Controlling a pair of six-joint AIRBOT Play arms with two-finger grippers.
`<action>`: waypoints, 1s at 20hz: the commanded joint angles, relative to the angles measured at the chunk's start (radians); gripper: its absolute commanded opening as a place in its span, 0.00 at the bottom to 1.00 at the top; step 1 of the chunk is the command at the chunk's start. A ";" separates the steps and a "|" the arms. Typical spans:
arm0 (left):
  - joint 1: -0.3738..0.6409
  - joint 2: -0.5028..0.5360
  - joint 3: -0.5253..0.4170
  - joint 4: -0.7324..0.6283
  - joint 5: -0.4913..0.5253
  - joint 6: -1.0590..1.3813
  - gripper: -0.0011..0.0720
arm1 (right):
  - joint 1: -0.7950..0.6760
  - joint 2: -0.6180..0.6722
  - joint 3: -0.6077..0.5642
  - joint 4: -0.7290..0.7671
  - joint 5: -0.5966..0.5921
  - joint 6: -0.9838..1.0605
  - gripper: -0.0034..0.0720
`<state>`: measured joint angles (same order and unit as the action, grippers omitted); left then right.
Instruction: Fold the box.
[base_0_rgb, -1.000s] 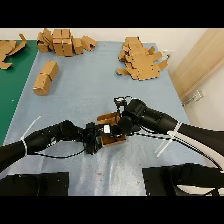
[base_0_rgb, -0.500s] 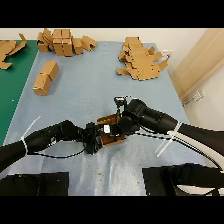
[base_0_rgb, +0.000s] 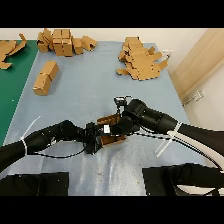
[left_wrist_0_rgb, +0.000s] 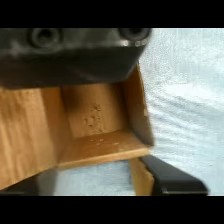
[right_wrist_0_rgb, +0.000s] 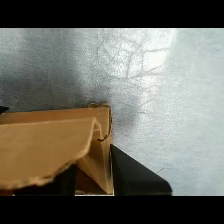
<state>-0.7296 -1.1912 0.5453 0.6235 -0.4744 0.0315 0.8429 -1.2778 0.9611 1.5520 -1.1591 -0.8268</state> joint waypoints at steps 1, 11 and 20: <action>0.000 0.000 0.000 0.001 -0.006 -0.034 0.97 | 0.001 -0.001 0.000 -0.001 0.000 0.000 0.42; 0.008 0.013 0.000 0.053 -0.061 -0.111 0.98 | 0.001 -0.001 0.000 -0.001 -0.001 0.000 0.26; 0.058 0.046 0.000 0.106 -0.080 -0.206 0.97 | 0.001 -0.001 0.000 -0.001 -0.009 0.041 0.06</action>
<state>-0.6769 -1.1484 0.5453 0.7200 -0.5426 -0.1585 0.8436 -1.2785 0.9604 1.5517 -1.1667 -0.8024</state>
